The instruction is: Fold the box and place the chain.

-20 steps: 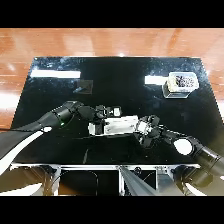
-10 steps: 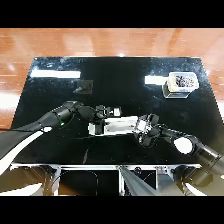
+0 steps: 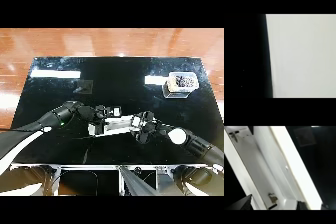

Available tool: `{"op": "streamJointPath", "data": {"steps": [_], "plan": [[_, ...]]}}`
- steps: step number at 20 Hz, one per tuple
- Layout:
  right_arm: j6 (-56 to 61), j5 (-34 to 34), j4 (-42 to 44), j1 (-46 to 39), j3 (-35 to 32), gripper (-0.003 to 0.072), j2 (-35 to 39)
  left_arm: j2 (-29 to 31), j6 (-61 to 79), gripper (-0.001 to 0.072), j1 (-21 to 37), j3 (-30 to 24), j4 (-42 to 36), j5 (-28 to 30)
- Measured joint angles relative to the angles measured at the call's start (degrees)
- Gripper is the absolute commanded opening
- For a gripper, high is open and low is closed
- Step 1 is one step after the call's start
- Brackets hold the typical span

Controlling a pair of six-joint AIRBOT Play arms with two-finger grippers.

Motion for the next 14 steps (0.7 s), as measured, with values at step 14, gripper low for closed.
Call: {"op": "streamJointPath", "data": {"steps": [14], "plan": [[-13.07, 13.92, 11.91, -5.09, -0.17, 0.0719, -3.74, 0.02, 0.11, 0.0019, 0.0, 0.02, 0.02, -0.02]]}}
